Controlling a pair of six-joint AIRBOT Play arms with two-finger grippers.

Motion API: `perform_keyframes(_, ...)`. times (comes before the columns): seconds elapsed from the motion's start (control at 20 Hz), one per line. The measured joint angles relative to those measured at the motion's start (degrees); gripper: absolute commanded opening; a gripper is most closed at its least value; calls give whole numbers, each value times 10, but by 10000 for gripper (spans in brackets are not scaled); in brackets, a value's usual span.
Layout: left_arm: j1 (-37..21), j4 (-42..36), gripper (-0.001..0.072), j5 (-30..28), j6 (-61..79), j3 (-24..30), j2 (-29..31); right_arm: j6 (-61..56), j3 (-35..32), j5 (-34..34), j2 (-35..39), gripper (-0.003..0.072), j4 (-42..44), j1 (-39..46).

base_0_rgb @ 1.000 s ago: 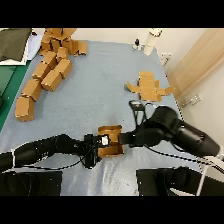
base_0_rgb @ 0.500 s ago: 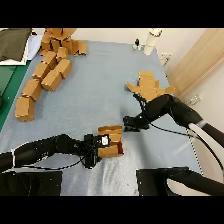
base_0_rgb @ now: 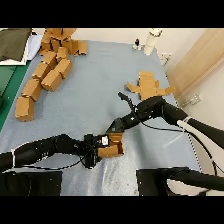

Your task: Fold the box.

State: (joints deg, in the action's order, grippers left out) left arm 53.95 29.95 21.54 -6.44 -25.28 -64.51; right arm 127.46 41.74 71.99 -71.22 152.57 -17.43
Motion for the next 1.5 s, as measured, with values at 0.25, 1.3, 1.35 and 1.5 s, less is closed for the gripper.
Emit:
perform_keyframes(0.25,0,0,478,0,0,0,0,62,-99,-77,112,1,-17,-54)
perform_keyframes(1.3,0,0,478,0,0,0,0,221,-167,-326,333,471,-382,-330)
perform_keyframes(1.35,0,0,478,0,0,0,0,227,-167,-325,334,512,-381,-331)
perform_keyframes(1.5,0,0,478,0,0,0,0,235,-167,-302,355,516,-357,-337)
